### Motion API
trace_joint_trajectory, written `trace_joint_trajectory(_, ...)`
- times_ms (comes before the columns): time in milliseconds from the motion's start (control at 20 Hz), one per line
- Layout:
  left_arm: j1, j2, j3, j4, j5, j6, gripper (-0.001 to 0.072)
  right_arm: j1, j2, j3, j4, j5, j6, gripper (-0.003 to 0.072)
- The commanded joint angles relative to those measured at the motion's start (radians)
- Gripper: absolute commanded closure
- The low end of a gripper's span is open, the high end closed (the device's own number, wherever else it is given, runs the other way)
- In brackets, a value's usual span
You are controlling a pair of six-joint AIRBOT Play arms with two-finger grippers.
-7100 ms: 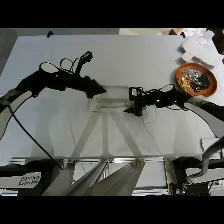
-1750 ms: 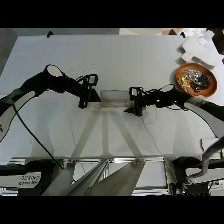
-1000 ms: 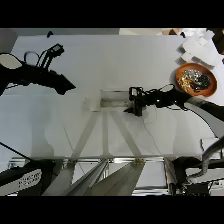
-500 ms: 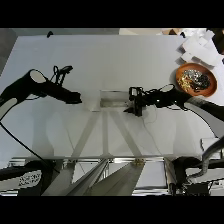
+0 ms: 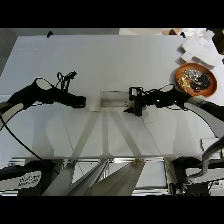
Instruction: Fold the box and place the chain.
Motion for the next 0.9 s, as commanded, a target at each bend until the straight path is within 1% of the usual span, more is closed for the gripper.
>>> trace_joint_trajectory(0, -0.037, -0.016, -0.004, -0.015, 0.037, 0.010, 0.0701, 0.000, 0.000, 0.000, 0.000, 0.000, 0.000, 0.0315)
trace_joint_trajectory(200, -0.043, -0.016, -0.004, -0.060, 0.006, 0.010, 0.0702, 0.000, 0.000, 0.000, 0.000, 0.000, 0.000, 0.0315)
trace_joint_trajectory(350, -0.042, -0.016, -0.004, -0.111, 0.006, 0.010, 0.0692, 0.000, 0.000, 0.000, 0.000, 0.000, 0.000, 0.0315)
trace_joint_trajectory(400, -0.042, -0.016, -0.004, -0.124, 0.006, 0.012, 0.0651, 0.000, 0.000, 0.000, 0.000, 0.000, 0.000, 0.0315)
trace_joint_trajectory(500, -0.042, -0.016, -0.004, -0.148, 0.006, 0.036, 0.0467, 0.000, 0.000, 0.000, 0.000, 0.000, 0.000, 0.0315)
trace_joint_trajectory(550, -0.042, -0.015, -0.004, -0.157, 0.006, 0.048, 0.0407, 0.000, 0.000, 0.000, 0.000, 0.000, 0.000, 0.0315)
trace_joint_trajectory(850, -0.037, -0.014, -0.004, -0.164, 0.009, 0.060, 0.0408, 0.000, 0.000, 0.000, 0.000, 0.000, 0.000, 0.0315)
